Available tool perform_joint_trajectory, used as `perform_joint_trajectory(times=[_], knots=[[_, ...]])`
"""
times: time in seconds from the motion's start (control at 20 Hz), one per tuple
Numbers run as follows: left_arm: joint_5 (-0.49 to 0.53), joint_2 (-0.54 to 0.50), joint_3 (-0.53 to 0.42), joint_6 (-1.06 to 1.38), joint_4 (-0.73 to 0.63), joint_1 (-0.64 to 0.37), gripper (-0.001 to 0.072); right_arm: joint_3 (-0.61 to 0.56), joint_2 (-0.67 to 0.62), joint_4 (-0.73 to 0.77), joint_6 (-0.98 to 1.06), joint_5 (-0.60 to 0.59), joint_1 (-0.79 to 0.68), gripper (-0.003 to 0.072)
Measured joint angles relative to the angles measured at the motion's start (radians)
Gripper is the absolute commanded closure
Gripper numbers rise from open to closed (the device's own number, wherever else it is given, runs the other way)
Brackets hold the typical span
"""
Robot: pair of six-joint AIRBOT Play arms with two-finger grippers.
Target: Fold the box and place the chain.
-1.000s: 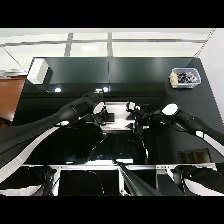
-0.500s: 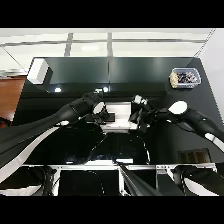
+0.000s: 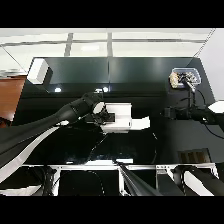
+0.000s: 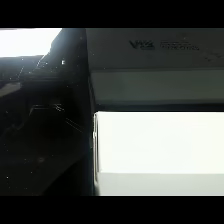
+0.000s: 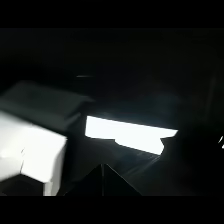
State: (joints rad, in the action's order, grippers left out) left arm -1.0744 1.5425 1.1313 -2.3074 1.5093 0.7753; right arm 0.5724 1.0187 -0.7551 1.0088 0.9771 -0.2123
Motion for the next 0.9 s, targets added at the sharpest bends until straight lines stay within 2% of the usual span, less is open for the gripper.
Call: perform_joint_trajectory(times=[0.15,0.3,0.6,0.65,0.7,0.75,0.9], knots=[[0.0,0.0,0.0,0.0,0.0,0.0,0.0682,-0.035,0.055,-0.001,0.139,-0.01,-0.01,0.067],[0.0,0.0,0.0,0.0,0.0,0.0,0.0682,-0.049,0.151,0.04,0.186,-0.006,0.07,0.067],[-0.002,0.0,0.0,0.0,-0.002,0.0,0.0682,-0.016,0.282,0.259,0.025,0.011,0.231,0.0668],[-0.002,0.0,0.0,0.0,-0.003,0.0,0.0682,0.003,0.288,0.267,0.008,0.02,0.239,0.0598],[-0.002,0.0,0.0,0.0,-0.003,0.0,0.0682,0.027,0.294,0.269,-0.005,0.034,0.245,0.0293],[-0.002,0.0,0.0,0.0,-0.003,0.0,0.0682,0.05,0.297,0.265,-0.014,0.052,0.248,0.009],[-0.002,0.0,0.0,0.0,-0.003,0.0,0.0682,0.105,0.303,0.26,-0.027,0.127,0.254,0.0088]])
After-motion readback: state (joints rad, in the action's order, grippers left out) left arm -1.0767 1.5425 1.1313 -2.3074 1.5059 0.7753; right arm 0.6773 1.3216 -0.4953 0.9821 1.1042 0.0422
